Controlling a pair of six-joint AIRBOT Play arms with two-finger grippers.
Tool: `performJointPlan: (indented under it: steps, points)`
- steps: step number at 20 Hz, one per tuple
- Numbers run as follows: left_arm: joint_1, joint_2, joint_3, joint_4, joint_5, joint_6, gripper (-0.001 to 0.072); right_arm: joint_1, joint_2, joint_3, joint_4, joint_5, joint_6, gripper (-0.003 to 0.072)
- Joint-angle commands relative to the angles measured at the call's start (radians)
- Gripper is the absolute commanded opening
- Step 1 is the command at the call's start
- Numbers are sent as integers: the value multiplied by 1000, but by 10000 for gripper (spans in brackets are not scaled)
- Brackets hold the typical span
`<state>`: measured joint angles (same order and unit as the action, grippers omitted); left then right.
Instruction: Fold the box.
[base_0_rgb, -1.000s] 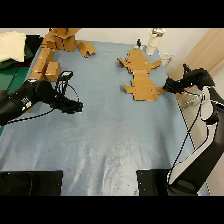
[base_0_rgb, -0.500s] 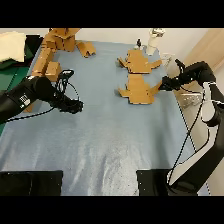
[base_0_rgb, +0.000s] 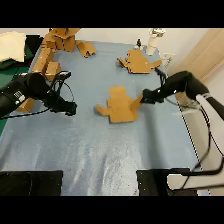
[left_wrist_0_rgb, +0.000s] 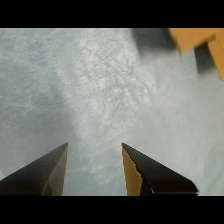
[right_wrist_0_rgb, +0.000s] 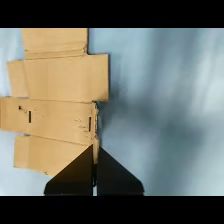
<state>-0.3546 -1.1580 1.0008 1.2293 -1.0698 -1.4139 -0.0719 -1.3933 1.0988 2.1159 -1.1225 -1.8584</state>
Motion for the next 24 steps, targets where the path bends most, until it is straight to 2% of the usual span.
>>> performJointPlan:
  steps: [1,2,3,4,8,11,13,18,24]
  points:
    - [84,0,1,-100,-58,135,507,126,195,-277,-42,91,142,2]
    - [109,0,1,-143,-63,169,507,152,225,-321,-53,87,166,53]
    - [130,0,1,-174,-68,193,507,166,240,-343,-62,86,169,309]
    - [146,-1,1,-196,-72,215,507,167,241,-348,-76,84,174,453]
    - [169,-3,1,-201,-111,245,507,142,228,-337,-172,148,175,452]
    - [169,-9,1,-203,-112,245,507,118,177,-290,-174,164,151,440]
    - [169,-22,1,-229,-111,246,507,117,136,-243,-144,161,92,388]
    - [169,-95,1,-310,-129,248,508,117,36,-188,-86,128,19,385]
    - [171,-139,2,-379,-157,262,508,123,-2,-187,33,100,-110,273]
